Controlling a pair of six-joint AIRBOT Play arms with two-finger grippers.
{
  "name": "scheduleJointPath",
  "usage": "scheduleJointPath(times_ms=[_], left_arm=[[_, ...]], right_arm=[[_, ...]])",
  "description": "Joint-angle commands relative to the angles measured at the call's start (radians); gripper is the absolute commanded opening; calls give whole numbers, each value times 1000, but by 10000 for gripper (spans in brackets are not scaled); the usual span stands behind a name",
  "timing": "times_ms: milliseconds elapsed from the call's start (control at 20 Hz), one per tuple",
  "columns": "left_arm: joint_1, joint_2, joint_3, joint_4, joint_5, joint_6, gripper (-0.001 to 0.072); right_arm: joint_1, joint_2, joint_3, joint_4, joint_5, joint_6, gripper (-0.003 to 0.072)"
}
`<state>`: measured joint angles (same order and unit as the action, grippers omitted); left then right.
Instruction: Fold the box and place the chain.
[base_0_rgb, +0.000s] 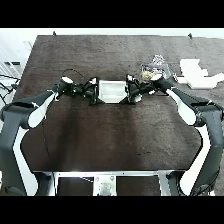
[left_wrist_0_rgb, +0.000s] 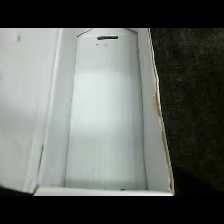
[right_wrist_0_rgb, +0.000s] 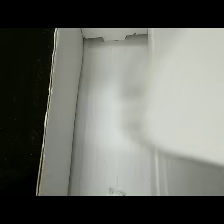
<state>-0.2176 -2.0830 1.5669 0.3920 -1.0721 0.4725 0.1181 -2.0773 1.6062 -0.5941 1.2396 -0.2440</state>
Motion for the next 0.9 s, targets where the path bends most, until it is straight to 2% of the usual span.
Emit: scheduleJointPath(times_ms=[0, 50, 850], left_arm=[[2, 0, 1, -3, 5, 0, 322], [2, 0, 1, -3, 5, -2, 279], [1, -2, 1, -5, 6, -3, 279]], right_arm=[[1, 0, 0, 0, 3, 0, 593], [1, 0, 0, 0, 3, 0, 593], [1, 0, 0, 9, 3, 0, 593]])
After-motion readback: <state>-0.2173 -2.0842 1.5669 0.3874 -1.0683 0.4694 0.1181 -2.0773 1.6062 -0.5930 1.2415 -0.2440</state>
